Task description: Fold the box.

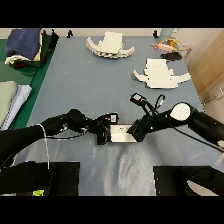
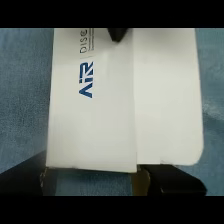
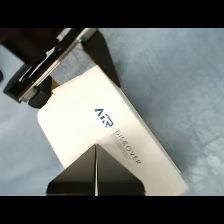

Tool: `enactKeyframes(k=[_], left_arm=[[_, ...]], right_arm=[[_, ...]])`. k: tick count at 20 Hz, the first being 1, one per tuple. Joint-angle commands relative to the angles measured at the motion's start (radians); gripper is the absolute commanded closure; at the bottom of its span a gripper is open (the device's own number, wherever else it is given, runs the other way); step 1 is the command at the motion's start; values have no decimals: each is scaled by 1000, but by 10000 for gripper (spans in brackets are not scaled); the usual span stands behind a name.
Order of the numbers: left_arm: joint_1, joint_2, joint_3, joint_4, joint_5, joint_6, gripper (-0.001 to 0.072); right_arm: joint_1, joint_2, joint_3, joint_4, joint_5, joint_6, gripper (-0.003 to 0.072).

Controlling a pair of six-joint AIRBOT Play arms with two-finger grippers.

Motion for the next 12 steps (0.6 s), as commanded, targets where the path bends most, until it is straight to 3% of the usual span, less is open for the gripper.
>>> enactKeyframes(k=[1, 2, 4, 7, 9, 11, 12], left_arm=[[0, 1, 0, 0, 0, 0, 102], [0, 1, 0, 0, 0, 0, 103], [0, 1, 0, 0, 0, 0, 103], [0, 1, 0, 0, 0, 0, 103], [0, 1, 0, 0, 0, 0, 103], [0, 1, 0, 0, 0, 0, 103], [0, 1, 0, 0, 1, 0, 103]], right_arm=[[106, 146, -103, -114, -235, -53, 684], [124, 166, -112, -142, -245, -70, 639], [142, 171, -114, -193, -237, -101, 422], [149, 165, -114, -211, -237, -230, 221], [150, 161, -114, -211, -229, -322, 220], [150, 143, -114, -211, -223, -395, 100], [150, 126, -114, -212, -221, -416, 101]])
